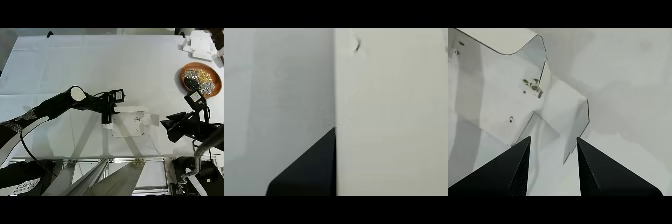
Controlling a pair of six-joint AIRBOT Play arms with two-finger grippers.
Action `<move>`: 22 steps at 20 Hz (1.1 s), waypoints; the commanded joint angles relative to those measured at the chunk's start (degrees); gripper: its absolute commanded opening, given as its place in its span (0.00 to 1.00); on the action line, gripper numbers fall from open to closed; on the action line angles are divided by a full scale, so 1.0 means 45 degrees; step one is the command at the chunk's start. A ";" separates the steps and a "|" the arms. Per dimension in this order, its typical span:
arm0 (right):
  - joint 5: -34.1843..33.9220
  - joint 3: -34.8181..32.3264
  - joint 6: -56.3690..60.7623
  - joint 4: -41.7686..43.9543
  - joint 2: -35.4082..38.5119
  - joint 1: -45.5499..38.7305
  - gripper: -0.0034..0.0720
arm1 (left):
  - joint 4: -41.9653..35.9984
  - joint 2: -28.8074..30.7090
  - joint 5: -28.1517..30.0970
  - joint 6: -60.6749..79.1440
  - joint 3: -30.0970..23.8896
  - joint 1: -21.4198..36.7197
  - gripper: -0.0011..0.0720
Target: Fold the box and place the chain.
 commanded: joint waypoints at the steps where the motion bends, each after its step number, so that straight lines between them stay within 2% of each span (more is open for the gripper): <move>1: -0.0010 0.0015 0.0005 0.0010 0.0010 -0.0005 0.47 | -0.1389 -0.0078 -0.0078 0.1953 -0.0005 -0.0005 0.02; 3: -0.0005 0.0015 0.0005 0.0010 0.0010 -0.0005 0.47 | -0.1919 -0.0301 -0.0083 0.2234 -0.0005 -0.0005 0.02; 9: 0.0000 0.0015 0.0000 0.0010 0.0010 -0.0005 0.47 | -0.2103 -0.1467 -0.0801 0.2210 -0.0005 -0.0005 0.02; 22: -0.0005 0.0015 0.0005 0.0010 0.0010 -0.0005 0.47 | -0.1855 -0.1506 -0.0160 0.0952 -0.0005 -0.0005 0.02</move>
